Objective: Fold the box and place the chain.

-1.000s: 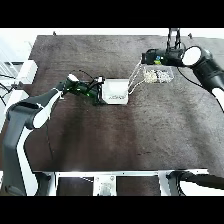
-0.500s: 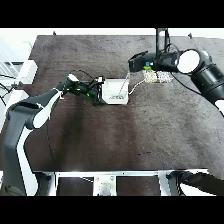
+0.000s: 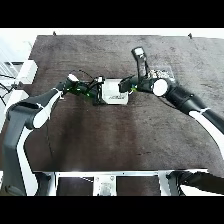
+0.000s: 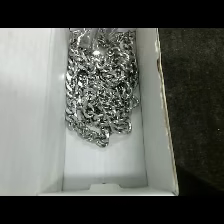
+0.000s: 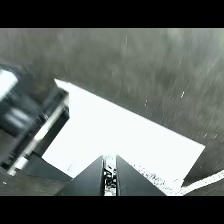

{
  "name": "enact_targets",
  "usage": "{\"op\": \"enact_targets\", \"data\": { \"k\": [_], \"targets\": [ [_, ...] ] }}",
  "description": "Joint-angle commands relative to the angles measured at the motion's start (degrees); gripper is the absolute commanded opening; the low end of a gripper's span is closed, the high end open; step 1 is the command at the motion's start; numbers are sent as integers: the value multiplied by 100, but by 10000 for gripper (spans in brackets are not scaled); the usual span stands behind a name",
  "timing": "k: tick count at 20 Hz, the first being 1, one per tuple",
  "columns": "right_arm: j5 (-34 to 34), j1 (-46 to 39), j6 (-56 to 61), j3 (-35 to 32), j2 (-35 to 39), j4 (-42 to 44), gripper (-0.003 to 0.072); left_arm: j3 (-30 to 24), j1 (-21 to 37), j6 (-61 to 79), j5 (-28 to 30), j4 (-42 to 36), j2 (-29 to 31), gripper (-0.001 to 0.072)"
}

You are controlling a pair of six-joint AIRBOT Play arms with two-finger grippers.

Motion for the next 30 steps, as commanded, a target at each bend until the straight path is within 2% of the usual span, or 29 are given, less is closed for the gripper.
{"op": "enact_targets", "data": {
  "k": [1,2,3,4,7,10,14,21,27,30],
  "targets": [
    [-310,59,0,-188,-448,76,12,0,0,0,-2,2,2,355],
    [-308,59,-2,-188,-535,74,137,0,0,0,-2,2,2,355],
    [-297,37,-2,-188,-570,52,466,0,0,0,-2,2,2,355],
    [-299,-15,-2,-184,-560,50,573,0,0,0,-2,2,2,355],
    [-299,-485,0,-186,-313,50,573,0,0,0,-2,2,2,355],
    [-297,-1329,33,-188,-142,57,573,0,0,0,-2,2,2,355],
    [-345,-2151,601,-142,-551,345,573,0,0,0,2,2,2,355],
    [-216,-1943,605,876,-2039,634,573,0,0,0,0,2,2,355],
    [800,-1937,1130,1801,-2673,444,570,0,0,0,-2,2,2,355],
    [1132,-1875,1552,2127,-2846,96,522,0,0,0,-4,-2,2,355]
  ]
}}
